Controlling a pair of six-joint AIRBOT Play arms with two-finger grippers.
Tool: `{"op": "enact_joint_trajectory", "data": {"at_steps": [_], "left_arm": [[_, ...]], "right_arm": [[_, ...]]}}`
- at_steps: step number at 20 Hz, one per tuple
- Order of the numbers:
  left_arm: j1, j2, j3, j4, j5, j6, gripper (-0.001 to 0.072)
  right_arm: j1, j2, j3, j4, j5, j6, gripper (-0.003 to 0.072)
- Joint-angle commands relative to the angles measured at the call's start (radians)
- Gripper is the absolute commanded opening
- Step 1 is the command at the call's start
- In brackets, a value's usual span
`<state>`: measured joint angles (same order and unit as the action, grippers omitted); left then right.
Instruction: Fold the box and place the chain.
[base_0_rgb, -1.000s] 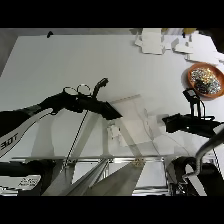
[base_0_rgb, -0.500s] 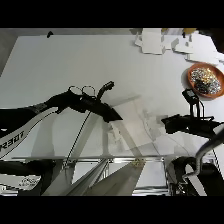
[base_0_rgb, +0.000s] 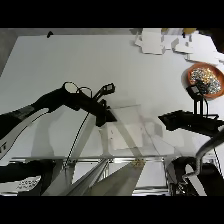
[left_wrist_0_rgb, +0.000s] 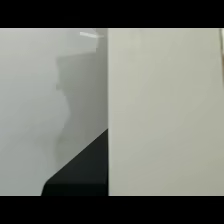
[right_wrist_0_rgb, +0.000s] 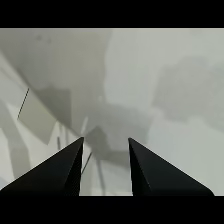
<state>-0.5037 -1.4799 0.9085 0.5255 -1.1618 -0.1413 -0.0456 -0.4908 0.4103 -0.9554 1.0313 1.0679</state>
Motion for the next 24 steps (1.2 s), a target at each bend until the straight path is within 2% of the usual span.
{"op": "enact_joint_trajectory", "data": {"at_steps": [1,3,6,9,11,15,24], "left_arm": [[-0.008,0.136,0.000,0.260,0.010,-0.014,0.0001],[-0.015,0.163,0.000,0.282,0.045,-0.013,0.0001],[-0.029,0.142,-0.005,0.272,0.110,0.003,0.0001],[-0.048,0.119,-0.041,0.225,0.238,0.043,0.0001],[-0.059,0.094,-0.051,0.187,0.286,0.067,0.0002],[-0.080,0.038,-0.051,0.111,0.292,0.146,0.0002],[-0.117,0.012,-0.051,0.111,0.350,0.182,0.0004]], "right_arm": [[0.001,0.008,0.061,0.014,0.001,-0.005,0.0325],[0.001,0.008,0.075,0.014,0.000,-0.005,0.0325],[0.001,0.008,0.074,0.014,0.016,-0.005,0.0324],[0.001,0.008,0.074,0.013,0.030,-0.005,0.0323],[0.001,0.008,0.074,0.013,0.029,-0.005,0.0322],[0.001,0.008,0.074,0.005,0.028,-0.005,0.0321],[0.001,0.008,0.073,-0.068,0.029,-0.005,0.0320]]}}
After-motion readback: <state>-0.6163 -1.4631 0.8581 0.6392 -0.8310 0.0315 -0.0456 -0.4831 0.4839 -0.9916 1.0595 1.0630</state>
